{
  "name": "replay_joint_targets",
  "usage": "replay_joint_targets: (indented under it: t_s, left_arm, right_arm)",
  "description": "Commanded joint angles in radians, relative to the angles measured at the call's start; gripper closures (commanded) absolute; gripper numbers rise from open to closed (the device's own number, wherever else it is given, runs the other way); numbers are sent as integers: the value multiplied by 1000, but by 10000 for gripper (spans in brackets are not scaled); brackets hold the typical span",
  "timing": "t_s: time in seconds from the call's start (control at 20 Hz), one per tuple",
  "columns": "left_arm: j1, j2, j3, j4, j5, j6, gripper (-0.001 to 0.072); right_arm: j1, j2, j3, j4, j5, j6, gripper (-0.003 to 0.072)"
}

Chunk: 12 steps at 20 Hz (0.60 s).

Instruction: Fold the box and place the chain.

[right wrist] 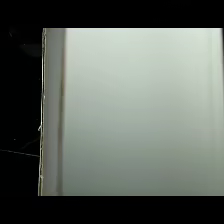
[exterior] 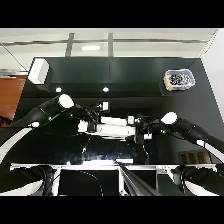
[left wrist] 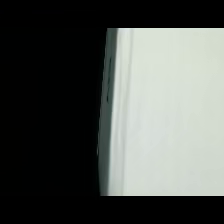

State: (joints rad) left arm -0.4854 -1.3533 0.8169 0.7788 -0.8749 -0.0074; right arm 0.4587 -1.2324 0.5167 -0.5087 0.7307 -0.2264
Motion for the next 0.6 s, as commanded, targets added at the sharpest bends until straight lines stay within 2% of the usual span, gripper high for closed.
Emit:
replay_joint_targets:
  t_s: [0.0,0.35,0.55]
  left_arm:
    - [1,0,0,10,3,0,685]
    - [1,0,0,10,3,0,685]
    - [1,0,0,10,3,0,685]
  right_arm:
    - [29,-5,0,-69,-19,48,64]
    - [35,-5,0,-68,-98,91,64]
    - [35,-5,0,-74,-54,91,64]
